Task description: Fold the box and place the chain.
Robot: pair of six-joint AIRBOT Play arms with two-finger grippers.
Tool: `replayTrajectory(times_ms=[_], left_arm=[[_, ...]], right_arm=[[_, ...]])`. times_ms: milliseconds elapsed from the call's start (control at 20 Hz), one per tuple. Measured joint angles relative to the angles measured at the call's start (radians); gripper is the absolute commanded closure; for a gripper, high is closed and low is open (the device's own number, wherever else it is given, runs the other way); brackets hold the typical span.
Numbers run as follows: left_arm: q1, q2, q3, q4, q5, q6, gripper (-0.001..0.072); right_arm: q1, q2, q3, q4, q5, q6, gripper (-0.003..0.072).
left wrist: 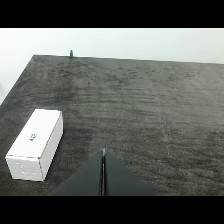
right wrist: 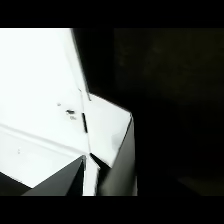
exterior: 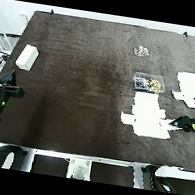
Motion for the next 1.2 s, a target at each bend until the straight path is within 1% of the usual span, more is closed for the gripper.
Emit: replayTrajectory(times_ms=[50, 100, 150, 200, 350, 500, 650, 750, 850, 950, 1100, 1200], left_arm=[[0.000, 0.000, 0.000, 0.000, 0.000, 0.000, 0.0688], [0.000, 0.000, 0.000, 0.000, 0.000, 0.000, 0.0688], [0.000, 0.000, 0.000, 0.000, 0.000, 0.000, 0.0688], [0.000, 0.000, 0.000, 0.000, 0.000, 0.000, 0.0688], [0.000, 0.000, 0.000, 0.000, 0.000, 0.000, 0.0688], [0.000, 0.000, 0.000, 0.000, 0.000, 0.000, 0.0688], [0.000, 0.000, 0.000, 0.000, 0.000, 0.000, 0.0688], [0.000, 0.000, 0.000, 0.000, 0.000, 0.000, 0.0688], [0.000, 0.000, 0.000, 0.000, 0.000, 0.000, 0.0688], [0.000, 0.000, 0.000, 0.000, 0.000, 0.000, 0.0688], [0.000, 0.000, 0.000, 0.000, 0.000, 0.000, 0.0688], [0.000, 0.000, 0.000, 0.000, 0.000, 0.000, 0.0688]], right_arm=[[0.003, -0.001, -0.007, 0.009, -0.002, -0.010, 0.0335], [0.007, -0.001, -0.013, 0.021, -0.004, -0.018, 0.0422], [0.013, -0.002, -0.017, 0.029, -0.007, -0.023, 0.0626], [0.021, -0.002, -0.021, 0.036, -0.009, -0.028, 0.0675], [0.051, 0.002, -0.037, 0.063, -0.002, -0.033, 0.0679], [0.100, 0.037, -0.091, 0.092, 0.011, -0.032, 0.0680], [0.176, 0.101, -0.188, 0.207, -0.013, -0.029, 0.0680], [0.262, 0.149, -0.259, 0.294, -0.042, -0.027, 0.0680], [0.377, 0.196, -0.325, 0.383, -0.106, -0.018, 0.0680], [0.507, 0.232, -0.372, 0.494, -0.210, -0.010, 0.0680], [0.718, 0.259, -0.406, 0.657, -0.417, -0.013, 0.0680], [0.846, 0.266, -0.414, 0.731, -0.556, -0.031, 0.0680]])
